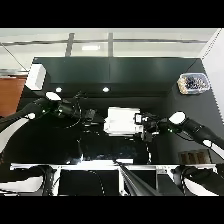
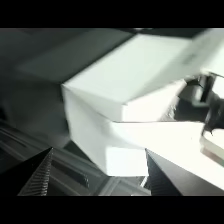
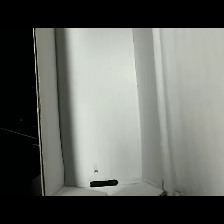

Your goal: Fold the box and place the chain.

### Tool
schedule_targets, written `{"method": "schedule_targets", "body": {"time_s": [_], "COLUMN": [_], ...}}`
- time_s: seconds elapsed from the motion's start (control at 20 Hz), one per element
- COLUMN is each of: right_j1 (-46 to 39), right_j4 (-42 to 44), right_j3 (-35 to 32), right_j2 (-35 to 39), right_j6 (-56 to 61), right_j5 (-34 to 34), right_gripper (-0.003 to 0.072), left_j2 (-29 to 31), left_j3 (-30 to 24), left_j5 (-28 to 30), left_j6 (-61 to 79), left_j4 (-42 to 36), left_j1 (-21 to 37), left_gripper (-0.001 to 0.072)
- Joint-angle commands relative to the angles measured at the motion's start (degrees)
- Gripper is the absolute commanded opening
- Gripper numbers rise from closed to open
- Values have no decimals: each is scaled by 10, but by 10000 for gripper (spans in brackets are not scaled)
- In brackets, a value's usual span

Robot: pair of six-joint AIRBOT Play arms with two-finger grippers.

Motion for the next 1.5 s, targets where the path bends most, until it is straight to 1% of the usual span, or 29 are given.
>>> {"method": "schedule_targets", "body": {"time_s": [0.0, 0.05, 0.15, 0.25, 0.45, 0.6, 0.75, 0.85, 1.0, 1.15, 1.25, 1.3, 1.35, 1.4, 1.45], "right_j1": [1, 1, 1, 1, 0, 1, 1, 1, 1, 1, 0, 1, 1, 1, 1], "right_j4": [0, 0, 0, 0, 0, 0, 0, 0, 0, 0, 0, 0, 0, 0, 0], "right_j3": [0, 0, 0, 0, 0, 0, 0, 0, 0, 0, 0, 0, 0, 0, 0], "right_j2": [0, 0, 0, 0, 0, 0, 0, 0, 0, 0, 0, 0, 0, 0, 0], "right_j6": [0, 0, 0, 0, 0, 0, 0, 0, 0, 0, 0, 0, 0, 0, 0], "right_j5": [0, 0, 0, 0, 0, 0, 0, 0, 0, 0, 0, 0, 0, 0, 0], "right_gripper": [96, 96, 96, 96, 96, 96, 96, 96, 96, 96, 96, 96, 95, 96, 96], "left_j2": [0, 0, 0, 0, 0, 0, 0, 0, 0, -1, -5, -8, -10, -10, -10], "left_j3": [34, 47, 68, 78, 79, 79, 82, 94, 127, 159, 179, 189, 198, 204, 210], "left_j5": [-8, 4, 38, 72, 137, 167, 161, 158, 150, 113, 98, 96, 97, 102, 104], "left_j6": [-43, -66, -151, -215, -282, -322, -367, -398, -469, -567, -606, -607, -608, -609, -619], "left_j4": [39, 61, 118, 160, 187, 209, 254, 292, 380, 490, 518, 515, 513, 513, 513], "left_j1": [-27, -43, -79, -115, -166, -183, -198, -212, -239, -273, -297, -307, -316, -324, -330], "left_gripper": [635, 622, 621, 621, 620, 620, 619, 619, 618, 616, 615, 553, 433, 387, 387]}}
